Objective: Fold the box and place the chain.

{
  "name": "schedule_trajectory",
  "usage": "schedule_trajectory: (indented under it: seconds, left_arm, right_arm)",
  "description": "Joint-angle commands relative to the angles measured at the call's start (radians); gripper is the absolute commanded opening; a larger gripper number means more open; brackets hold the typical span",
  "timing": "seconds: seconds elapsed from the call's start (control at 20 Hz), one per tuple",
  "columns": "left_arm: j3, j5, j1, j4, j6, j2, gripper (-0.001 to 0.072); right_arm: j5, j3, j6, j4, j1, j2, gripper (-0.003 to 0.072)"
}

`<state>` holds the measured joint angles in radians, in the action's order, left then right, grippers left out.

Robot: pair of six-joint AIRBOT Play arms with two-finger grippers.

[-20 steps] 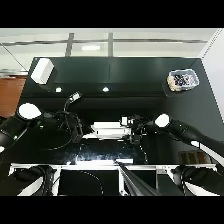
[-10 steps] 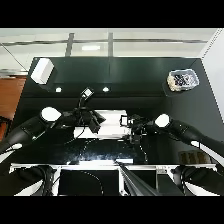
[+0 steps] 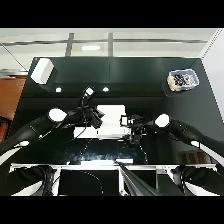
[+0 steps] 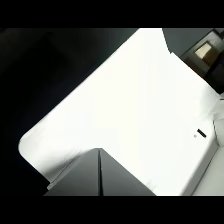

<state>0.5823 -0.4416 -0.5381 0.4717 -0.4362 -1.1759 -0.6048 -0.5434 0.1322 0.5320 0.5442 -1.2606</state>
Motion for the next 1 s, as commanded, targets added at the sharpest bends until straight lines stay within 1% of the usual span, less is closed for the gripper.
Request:
schedule_trajectory:
  seconds: [0.0,0.1,0.2,0.35,0.4,0.45,0.5,0.55,0.6,0.65,0.7,0.8,0.95]
  left_arm:
    - [-0.001,-0.004,-0.022,0.031,0.001,-0.010,0.0026]
    - [0.000,-0.005,-0.028,0.096,0.001,-0.009,0.0026]
    - [0.010,0.014,-0.019,0.119,-0.006,0.007,0.0026]
    - [0.025,0.027,0.021,0.125,-0.016,0.103,0.0027]
    - [0.024,-0.003,0.045,0.147,-0.017,0.142,0.0029]
    - [0.023,-0.061,0.074,0.165,-0.017,0.175,0.0032]
    - [0.023,-0.146,0.110,0.187,-0.017,0.203,0.0067]
    - [0.023,-0.235,0.146,0.208,-0.017,0.220,0.0206]
    - [0.019,-0.326,0.185,0.228,-0.017,0.225,0.0437]
    - [0.014,-0.396,0.216,0.254,-0.017,0.221,0.0710]
    - [0.004,-0.437,0.236,0.295,-0.015,0.215,0.0706]
    - [-0.019,-0.460,0.238,0.371,0.042,0.202,0.0704]
    - [-0.063,-0.450,0.203,0.383,0.248,0.179,0.0700]
  right_arm:
    - [0.000,0.000,0.000,0.000,0.001,0.000,0.0464]
    - [0.000,0.000,0.000,0.000,0.001,0.000,0.0464]
    - [0.000,0.000,0.000,0.000,0.001,0.000,0.0464]
    - [0.000,0.000,0.000,0.000,0.001,0.000,0.0464]
    - [0.000,0.000,0.000,0.000,0.001,0.000,0.0464]
    - [0.000,0.000,0.000,0.000,0.001,0.000,0.0464]
    - [0.000,0.000,0.000,0.000,0.001,0.000,0.0464]
    - [0.000,0.000,0.000,0.000,0.001,0.000,0.0464]
    - [0.000,0.000,0.000,0.000,0.001,0.000,0.0464]
    - [0.000,0.000,0.000,0.000,0.001,0.000,0.0464]
    - [0.000,0.000,0.000,0.000,0.001,0.000,0.0464]
    - [0.000,0.000,0.000,0.000,0.001,0.000,0.0464]
    - [0.000,0.000,0.000,0.000,0.001,0.000,0.0464]
